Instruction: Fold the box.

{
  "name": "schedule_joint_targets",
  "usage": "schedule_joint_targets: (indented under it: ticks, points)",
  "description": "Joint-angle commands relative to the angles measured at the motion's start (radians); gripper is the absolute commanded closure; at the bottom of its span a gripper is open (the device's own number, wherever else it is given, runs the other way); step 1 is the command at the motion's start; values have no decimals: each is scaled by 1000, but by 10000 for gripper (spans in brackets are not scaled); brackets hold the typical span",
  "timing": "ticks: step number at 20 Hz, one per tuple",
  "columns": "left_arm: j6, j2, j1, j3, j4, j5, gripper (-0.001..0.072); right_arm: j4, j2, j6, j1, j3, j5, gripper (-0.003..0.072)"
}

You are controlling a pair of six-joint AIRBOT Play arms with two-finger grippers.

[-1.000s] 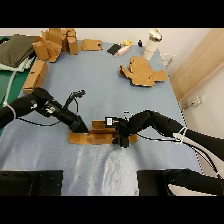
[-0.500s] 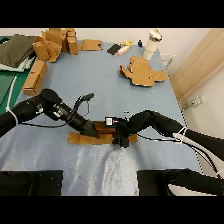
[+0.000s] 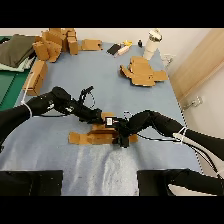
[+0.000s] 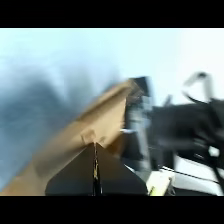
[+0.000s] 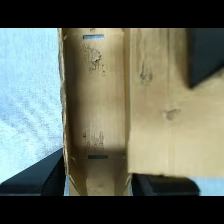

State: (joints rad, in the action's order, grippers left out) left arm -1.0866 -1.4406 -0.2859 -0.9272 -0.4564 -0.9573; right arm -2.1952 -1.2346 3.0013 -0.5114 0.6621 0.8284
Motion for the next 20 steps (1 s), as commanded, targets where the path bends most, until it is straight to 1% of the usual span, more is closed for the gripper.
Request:
schedule_joint_targets:
  ticks: [1,8,10,12,16,20]
  points:
    - [-122,-42,-1,-7,-158,33,702,0,0,0,0,0,0,265]
    - [-122,-58,2,-7,-150,31,701,0,0,0,0,0,0,265]
    - [-121,-58,11,-7,-150,18,702,0,0,0,0,0,0,265]
    - [-58,-56,24,-7,-134,-35,701,0,0,0,0,0,0,266]
    - [149,-55,49,-7,-112,-186,701,0,0,0,0,0,0,266]
    - [362,-54,137,-7,-113,-354,701,0,0,0,0,0,0,265]
